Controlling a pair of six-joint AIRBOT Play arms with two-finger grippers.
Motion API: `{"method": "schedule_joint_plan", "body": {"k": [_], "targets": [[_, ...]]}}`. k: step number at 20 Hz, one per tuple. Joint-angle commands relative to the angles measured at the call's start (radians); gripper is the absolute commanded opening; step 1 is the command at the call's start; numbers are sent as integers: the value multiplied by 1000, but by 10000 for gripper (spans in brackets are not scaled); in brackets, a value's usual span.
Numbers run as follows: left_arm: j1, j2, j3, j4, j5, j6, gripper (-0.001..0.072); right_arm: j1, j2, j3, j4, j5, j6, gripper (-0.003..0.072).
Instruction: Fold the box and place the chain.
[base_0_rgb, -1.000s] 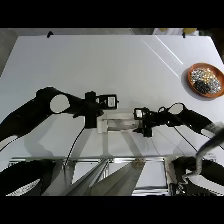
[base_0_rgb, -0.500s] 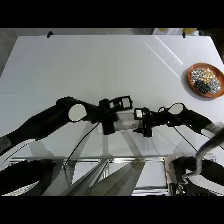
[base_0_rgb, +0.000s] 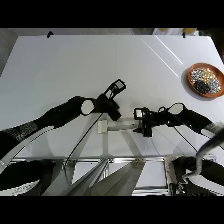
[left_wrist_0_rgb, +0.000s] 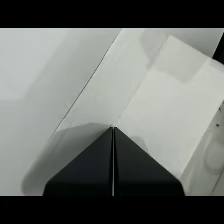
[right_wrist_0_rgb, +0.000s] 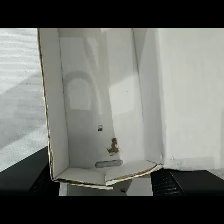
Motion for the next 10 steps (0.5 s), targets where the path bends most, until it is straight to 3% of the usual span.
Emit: {"method": "schedule_joint_plan", "body": {"k": [1,5,10], "targets": [[16,65,1,22,-153,-5,3,-1,1,1,0,1,0,292],[-13,196,1,27,-354,30,1,-1,1,1,0,1,0,292],[-62,124,0,33,-377,48,2,-1,1,1,0,1,0,292]]}}
